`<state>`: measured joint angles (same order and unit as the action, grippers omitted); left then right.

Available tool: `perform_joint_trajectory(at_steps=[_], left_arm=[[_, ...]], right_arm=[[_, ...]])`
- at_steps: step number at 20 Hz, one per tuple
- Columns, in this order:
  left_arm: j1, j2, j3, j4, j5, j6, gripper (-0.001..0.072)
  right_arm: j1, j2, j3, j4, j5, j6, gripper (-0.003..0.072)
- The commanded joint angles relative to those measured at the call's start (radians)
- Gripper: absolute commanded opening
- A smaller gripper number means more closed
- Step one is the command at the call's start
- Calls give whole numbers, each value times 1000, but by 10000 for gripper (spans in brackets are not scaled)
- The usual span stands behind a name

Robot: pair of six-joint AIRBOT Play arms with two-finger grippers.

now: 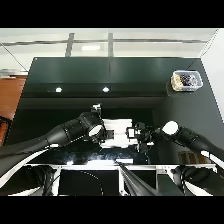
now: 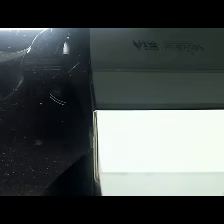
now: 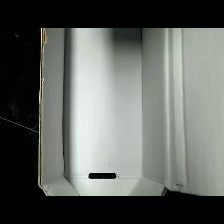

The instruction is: Fold the box and place the chain.

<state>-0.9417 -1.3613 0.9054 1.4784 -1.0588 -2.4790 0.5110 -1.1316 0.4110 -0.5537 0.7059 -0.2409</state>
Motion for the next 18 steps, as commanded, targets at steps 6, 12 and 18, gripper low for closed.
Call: perform_joint_trajectory(at_steps=[6,12,18], left_arm=[[0,-1,13,5,-19,3,295],[-3,-13,13,8,-24,14,293],[-14,-26,14,6,-17,14,269]], right_arm=[[0,0,0,0,0,1,227],[0,0,0,0,0,1,227],[0,0,0,0,0,1,228]])
